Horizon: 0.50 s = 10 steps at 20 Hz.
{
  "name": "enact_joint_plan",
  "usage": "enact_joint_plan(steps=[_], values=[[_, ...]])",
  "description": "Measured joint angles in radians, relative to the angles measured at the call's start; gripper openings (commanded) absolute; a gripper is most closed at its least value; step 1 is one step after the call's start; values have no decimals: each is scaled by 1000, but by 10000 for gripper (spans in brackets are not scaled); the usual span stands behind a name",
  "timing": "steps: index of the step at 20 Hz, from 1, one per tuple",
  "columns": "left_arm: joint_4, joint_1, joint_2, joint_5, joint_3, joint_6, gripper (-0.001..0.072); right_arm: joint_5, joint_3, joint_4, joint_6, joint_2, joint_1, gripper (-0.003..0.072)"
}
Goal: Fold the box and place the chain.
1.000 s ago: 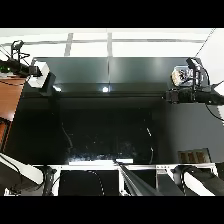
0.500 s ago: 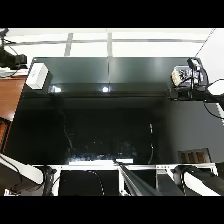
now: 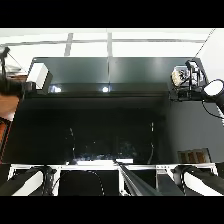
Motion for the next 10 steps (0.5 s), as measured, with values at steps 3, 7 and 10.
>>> enact_joint_plan(steps=[3,7,10], values=[[6,-17,199,48,-208,-12,25,-2,0,-3,1,-1,0,16],[4,-25,322,79,-311,-18,26,-2,0,-5,3,-1,0,16],[5,-27,352,86,-336,-20,26,-2,0,-5,3,-1,0,16]])
